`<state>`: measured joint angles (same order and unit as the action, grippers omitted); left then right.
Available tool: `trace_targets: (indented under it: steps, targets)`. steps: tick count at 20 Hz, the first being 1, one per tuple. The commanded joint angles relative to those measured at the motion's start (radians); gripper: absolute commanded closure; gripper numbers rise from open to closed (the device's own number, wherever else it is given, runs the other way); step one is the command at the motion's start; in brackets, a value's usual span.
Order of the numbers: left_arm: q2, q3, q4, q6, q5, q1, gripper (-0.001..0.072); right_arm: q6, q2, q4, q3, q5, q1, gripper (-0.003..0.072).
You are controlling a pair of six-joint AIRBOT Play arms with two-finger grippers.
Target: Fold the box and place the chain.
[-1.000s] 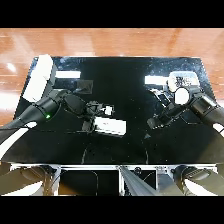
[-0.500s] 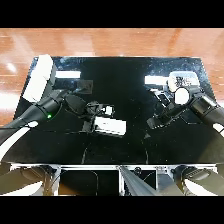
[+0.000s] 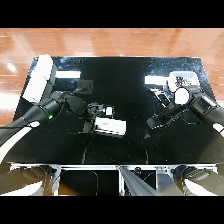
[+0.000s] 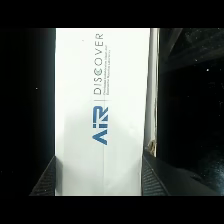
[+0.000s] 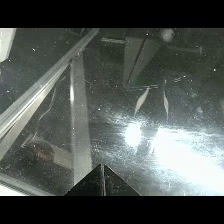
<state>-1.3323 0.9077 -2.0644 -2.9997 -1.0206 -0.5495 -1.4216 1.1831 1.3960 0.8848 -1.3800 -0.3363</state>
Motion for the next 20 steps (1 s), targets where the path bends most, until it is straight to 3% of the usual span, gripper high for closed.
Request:
trace_targets:
  steps: [1,5,9,15,20]
  targets:
    - [0.016,0.001,0.014,0.026,0.005,0.001,0.0689,0.0,0.0,0.0,0.0,0.01,0.0,0.0661]
    - [0.071,0.009,0.117,0.172,-0.003,0.012,0.069,0.0,-0.001,-0.001,0.0,0.019,0.0,0.066]
    - [0.163,0.01,0.184,0.348,-0.109,0.127,0.069,0.0,-0.001,-0.001,0.0,0.024,0.0,0.066]
    - [0.251,-0.01,0.275,0.586,-0.304,0.538,0.0691,0.0,-0.001,-0.001,0.0,0.023,0.0,0.066]
    - [0.252,-0.098,0.273,0.668,-0.353,0.959,0.0691,0.0,-0.001,-0.01,0.0,0.052,0.0,0.066]
